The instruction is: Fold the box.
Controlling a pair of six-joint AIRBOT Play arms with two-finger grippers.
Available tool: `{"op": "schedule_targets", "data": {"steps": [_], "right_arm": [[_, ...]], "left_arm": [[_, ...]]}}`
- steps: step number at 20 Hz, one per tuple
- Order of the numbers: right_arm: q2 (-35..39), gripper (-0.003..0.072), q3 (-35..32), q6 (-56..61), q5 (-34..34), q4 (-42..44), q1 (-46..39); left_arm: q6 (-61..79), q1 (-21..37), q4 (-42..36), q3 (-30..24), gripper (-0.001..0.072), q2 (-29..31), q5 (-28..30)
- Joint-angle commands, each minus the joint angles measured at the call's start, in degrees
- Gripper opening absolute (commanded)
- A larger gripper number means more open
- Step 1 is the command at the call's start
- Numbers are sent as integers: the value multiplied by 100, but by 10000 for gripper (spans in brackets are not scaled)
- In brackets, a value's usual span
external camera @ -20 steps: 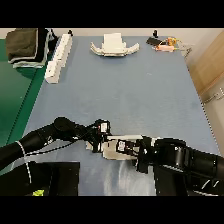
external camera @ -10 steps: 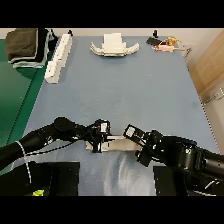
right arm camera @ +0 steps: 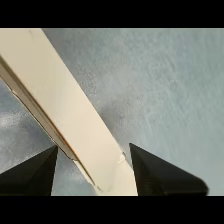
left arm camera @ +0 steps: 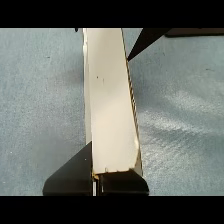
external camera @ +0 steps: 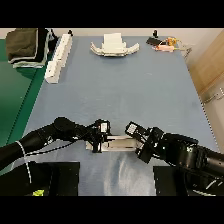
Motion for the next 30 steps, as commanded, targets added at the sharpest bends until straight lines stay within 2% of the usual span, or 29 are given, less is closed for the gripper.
{"op": "schedule_targets", "data": {"steps": [1,5,9,11,14,20,30], "right_arm": [[-2,720,-39,-2081,-470,1054,-625],[-46,720,-140,-4815,-557,3023,-2127],[-433,720,-164,-7681,-61,4975,-3556],[-780,720,-164,-8367,-7,5563,-3899],[-977,720,-157,-8618,-11,5757,-3917],[-516,720,-157,-8207,-11,5488,-3921],[-564,719,-168,-8209,76,5525,-3917]], "left_arm": [[2,0,2,-2,13,-2,0],[2,0,2,-2,13,-2,0],[2,0,2,-2,13,-2,0],[2,0,2,-2,13,-2,0],[2,0,2,-2,13,-2,2],[2,0,2,-2,13,-2,0],[2,0,2,-2,13,-2,0]]}}
